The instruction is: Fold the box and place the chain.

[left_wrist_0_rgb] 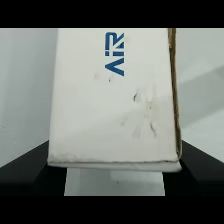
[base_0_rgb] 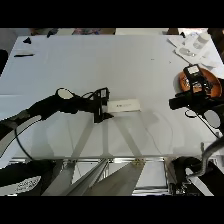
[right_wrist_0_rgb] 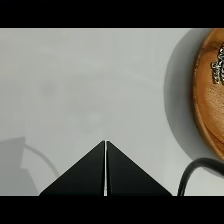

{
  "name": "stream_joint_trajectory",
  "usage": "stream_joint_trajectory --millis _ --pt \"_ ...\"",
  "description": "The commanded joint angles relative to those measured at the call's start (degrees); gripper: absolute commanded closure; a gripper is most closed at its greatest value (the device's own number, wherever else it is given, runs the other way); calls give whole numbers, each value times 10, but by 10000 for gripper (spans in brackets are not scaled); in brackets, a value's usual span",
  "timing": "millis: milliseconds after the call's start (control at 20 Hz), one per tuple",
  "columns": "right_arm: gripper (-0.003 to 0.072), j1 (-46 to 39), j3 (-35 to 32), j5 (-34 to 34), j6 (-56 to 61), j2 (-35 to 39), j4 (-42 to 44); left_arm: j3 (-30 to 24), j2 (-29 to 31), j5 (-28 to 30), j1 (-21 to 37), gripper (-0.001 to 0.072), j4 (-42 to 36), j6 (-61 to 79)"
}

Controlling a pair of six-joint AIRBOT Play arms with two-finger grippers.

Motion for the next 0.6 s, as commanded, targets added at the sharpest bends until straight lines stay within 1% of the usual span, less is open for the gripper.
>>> stream_joint_trajectory --millis 0,200,300,400,500,550 --pt "676 -32 0 3 4 0 -4 1 95 73 1 703 3 -130" --pt "676 -33 0 3 4 0 0 1 237 209 1 703 16 -209" --pt "676 -33 0 3 4 0 9 1 294 265 1 703 16 -244" --pt "676 -33 0 3 4 0 11 1 333 337 2 704 35 -277" --pt "676 -33 0 3 4 0 11 1 350 408 16 704 51 -315" --pt "676 -33 0 3 4 0 11 1 353 420 35 704 51 -331"
